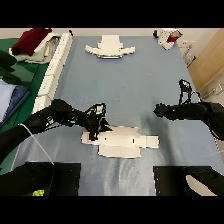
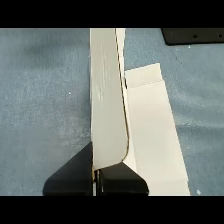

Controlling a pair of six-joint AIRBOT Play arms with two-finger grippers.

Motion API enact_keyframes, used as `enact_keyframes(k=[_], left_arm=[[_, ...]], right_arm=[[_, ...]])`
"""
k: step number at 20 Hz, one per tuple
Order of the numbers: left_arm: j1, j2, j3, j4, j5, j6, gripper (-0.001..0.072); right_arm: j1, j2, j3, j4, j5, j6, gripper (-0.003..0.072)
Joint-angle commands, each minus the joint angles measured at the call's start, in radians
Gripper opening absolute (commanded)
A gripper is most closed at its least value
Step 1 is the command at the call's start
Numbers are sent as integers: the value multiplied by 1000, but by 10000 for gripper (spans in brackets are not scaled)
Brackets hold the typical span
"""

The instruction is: Fold the box.

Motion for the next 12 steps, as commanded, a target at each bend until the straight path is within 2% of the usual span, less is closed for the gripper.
enact_keyframes(k=[1, 7, 12], left_arm=[[1, -14, 1, 0, 26, -18, 14], [1, -13, 0, -3, 40, -18, 12], [1, -13, -42, -119, 48, 81, 11]], right_arm=[[0, 0, 1, 0, 0, 0, 411], [0, 0, 1, 0, 0, 0, 411], [0, 0, 1, 0, 0, 0, 411]])
